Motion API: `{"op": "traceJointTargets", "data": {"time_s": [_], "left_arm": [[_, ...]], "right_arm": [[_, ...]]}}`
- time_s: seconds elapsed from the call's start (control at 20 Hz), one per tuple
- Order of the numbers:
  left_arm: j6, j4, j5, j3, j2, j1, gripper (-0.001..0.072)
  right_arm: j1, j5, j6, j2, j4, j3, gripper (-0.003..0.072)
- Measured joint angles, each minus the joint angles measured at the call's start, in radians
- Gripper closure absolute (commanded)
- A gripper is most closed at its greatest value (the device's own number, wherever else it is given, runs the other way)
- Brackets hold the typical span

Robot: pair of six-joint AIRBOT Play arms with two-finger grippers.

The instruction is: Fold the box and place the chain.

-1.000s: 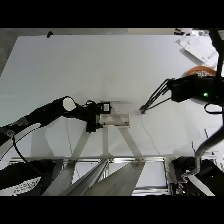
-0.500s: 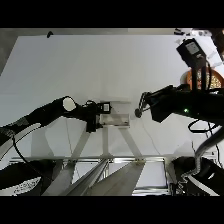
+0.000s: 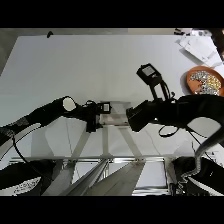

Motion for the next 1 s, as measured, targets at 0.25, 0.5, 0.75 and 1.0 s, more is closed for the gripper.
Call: {"op": "traceJointTargets", "data": {"time_s": [0.25, 0.5, 0.75, 1.0], "left_arm": [[0.000, 0.000, 0.000, 0.000, 0.000, 0.000, 0.0418], [0.000, 0.000, 0.000, 0.000, 0.000, 0.000, 0.0418], [0.000, 0.000, 0.000, 0.000, 0.000, 0.000, 0.0418], [0.000, 0.000, 0.000, 0.000, 0.000, 0.000, 0.0418]], "right_arm": [[0.005, -0.187, 0.004, -0.116, 0.107, -0.098, 0.0680], [0.006, -0.288, 0.000, -0.273, 0.183, -0.126, 0.0679], [0.006, -0.315, 0.000, -0.384, 0.211, -0.131, 0.0678], [0.006, -0.326, -0.001, -0.424, 0.217, -0.132, 0.0559]]}}
